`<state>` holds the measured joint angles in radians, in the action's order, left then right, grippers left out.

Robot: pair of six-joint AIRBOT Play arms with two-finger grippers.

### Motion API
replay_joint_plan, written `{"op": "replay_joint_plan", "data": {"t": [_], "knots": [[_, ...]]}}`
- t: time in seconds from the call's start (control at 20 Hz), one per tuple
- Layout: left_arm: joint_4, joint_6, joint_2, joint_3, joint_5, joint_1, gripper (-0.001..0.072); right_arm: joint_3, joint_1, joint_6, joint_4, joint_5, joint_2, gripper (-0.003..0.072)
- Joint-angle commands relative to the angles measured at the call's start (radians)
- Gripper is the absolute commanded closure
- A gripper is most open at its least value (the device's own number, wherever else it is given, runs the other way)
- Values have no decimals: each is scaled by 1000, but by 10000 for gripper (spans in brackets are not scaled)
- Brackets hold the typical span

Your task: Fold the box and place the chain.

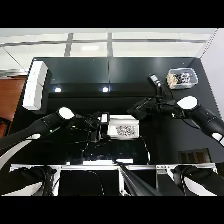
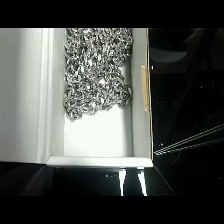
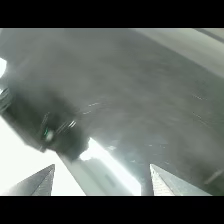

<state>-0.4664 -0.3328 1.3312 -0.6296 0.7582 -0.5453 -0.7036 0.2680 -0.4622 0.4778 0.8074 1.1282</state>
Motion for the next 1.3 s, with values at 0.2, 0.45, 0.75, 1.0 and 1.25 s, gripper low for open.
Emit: {"op": "replay_joint_plan", "data": {"t": [0.2,0.45,0.75,1.0,1.25], "knots": [[-1,1,1,-1,-3,0,313,-69,52,177,324,301,-3,-18],[-1,1,1,-1,-3,0,313,-38,106,258,312,252,-2,-18],[-1,1,1,-1,-3,0,312,-38,127,258,306,269,-2,-18],[-1,1,1,-1,-3,0,312,-39,127,211,318,246,-19,-17],[-1,1,1,-1,-3,0,312,-39,134,175,351,250,-33,259]]}}
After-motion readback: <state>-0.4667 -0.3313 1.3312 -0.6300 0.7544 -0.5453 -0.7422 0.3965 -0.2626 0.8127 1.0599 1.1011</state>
